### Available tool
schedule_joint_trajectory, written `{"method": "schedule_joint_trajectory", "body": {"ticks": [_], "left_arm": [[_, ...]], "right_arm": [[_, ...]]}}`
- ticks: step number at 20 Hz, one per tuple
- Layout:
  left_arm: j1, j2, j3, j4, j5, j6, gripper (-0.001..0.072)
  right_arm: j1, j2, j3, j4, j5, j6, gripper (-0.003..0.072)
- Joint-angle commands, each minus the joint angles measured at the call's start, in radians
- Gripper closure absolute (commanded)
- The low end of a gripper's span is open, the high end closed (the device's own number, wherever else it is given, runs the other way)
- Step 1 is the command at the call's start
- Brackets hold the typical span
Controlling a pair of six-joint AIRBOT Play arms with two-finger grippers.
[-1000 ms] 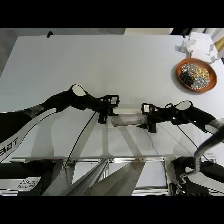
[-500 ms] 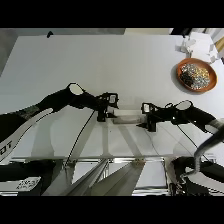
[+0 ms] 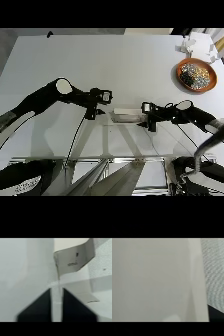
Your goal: Fold the box and place the chain.
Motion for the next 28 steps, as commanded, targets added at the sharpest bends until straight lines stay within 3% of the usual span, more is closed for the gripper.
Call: {"method": "schedule_joint_trajectory", "body": {"ticks": [1,4,6,10,14,20,25,28], "left_arm": [[-0.082,0.051,0.001,0.051,-0.097,-0.087,0.0705],[-0.188,0.047,0.001,-0.075,-0.066,-0.109,0.0706],[-0.221,0.035,0.001,-0.135,0.052,-0.110,0.0706],[-0.219,-0.033,0.001,-0.208,0.398,-0.254,0.0706],[-0.217,-0.117,0.001,-0.256,0.572,-0.393,0.0706],[-0.219,-0.201,0.001,-0.256,0.547,-0.461,0.0706],[-0.208,-0.150,0.001,-0.239,0.531,-0.453,0.0706],[-0.185,-0.081,0.001,-0.160,0.456,-0.454,0.0706]], "right_arm": [[0.000,0.000,0.000,0.000,0.002,0.000,0.0373],[0.000,0.000,0.000,0.000,0.002,0.000,0.0373],[0.000,0.000,0.000,0.000,0.002,0.000,0.0373],[0.000,0.000,0.000,0.000,0.002,0.000,0.0373],[0.000,0.000,0.000,0.000,0.002,0.000,0.0373],[0.000,0.000,0.000,0.000,0.002,0.000,0.0373],[0.000,0.000,0.000,0.000,0.002,0.000,0.0373],[0.000,0.000,0.000,0.000,0.002,0.000,0.0373]]}}
